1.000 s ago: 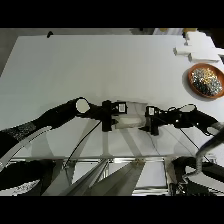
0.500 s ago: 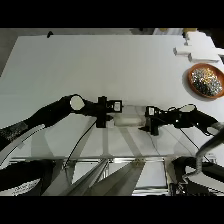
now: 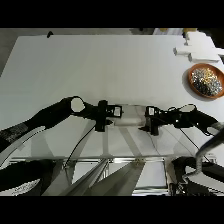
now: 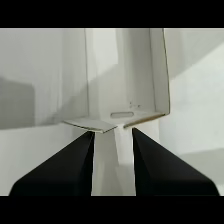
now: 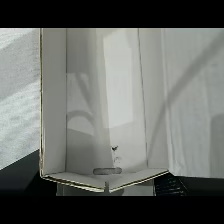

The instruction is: Fold the box and place the chain.

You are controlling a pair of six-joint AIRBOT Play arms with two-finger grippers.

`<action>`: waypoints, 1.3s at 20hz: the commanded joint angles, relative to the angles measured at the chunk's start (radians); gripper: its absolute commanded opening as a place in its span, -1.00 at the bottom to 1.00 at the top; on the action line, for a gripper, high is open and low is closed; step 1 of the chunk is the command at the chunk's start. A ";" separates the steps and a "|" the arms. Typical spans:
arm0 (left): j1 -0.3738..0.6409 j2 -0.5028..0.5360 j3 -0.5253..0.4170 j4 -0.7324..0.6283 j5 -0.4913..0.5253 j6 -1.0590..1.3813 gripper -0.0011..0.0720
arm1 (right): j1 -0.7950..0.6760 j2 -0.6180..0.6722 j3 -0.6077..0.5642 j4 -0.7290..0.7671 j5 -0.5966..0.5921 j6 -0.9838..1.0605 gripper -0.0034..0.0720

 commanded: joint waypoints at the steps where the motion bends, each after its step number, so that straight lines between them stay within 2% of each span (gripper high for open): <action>1: -0.027 -0.024 -0.001 -0.079 0.036 0.082 -0.29 | 0.001 0.001 0.000 0.000 0.000 0.001 0.14; 6: -0.043 -0.062 -0.001 -0.101 0.079 0.082 -0.30 | 0.001 0.001 0.001 0.000 0.000 0.001 0.14; 8: -0.043 -0.062 -0.001 -0.108 0.092 0.082 -0.60 | 0.001 0.001 0.000 0.000 0.000 0.001 0.14; 9: -0.043 -0.062 -0.001 -0.119 0.090 0.082 -0.60 | 0.001 0.001 0.000 0.000 0.000 0.001 0.14; 11: -0.044 -0.062 -0.001 -0.132 0.082 0.082 -0.44 | 0.001 0.001 0.000 0.000 0.000 0.001 0.14; 13: -0.043 -0.061 -0.001 -0.131 0.071 0.071 0.17 | 0.001 0.001 0.000 0.000 0.000 0.001 0.14; 14: -0.043 -0.060 -0.001 -0.129 0.069 0.055 0.23 | 0.001 0.001 0.000 0.000 0.000 0.001 0.14; 17: -0.042 -0.039 -0.001 -0.088 0.042 -0.007 0.20 | 0.001 0.001 0.000 0.000 0.000 0.001 0.14; 18: -0.040 -0.021 -0.001 -0.061 0.029 -0.055 0.07 | 0.001 0.001 0.000 0.000 0.000 0.001 0.14; 20: -0.034 0.028 -0.001 0.005 -0.007 -0.182 -0.37 | 0.001 0.001 0.000 0.000 0.000 0.001 0.14; 22: -0.020 0.086 -0.001 0.095 -0.050 -0.352 -0.94 | 0.001 0.001 0.000 0.000 0.000 0.001 0.14; 26: 0.052 0.217 -0.001 0.305 -0.092 -0.866 -0.96 | 0.001 0.001 0.000 0.000 0.000 0.001 0.14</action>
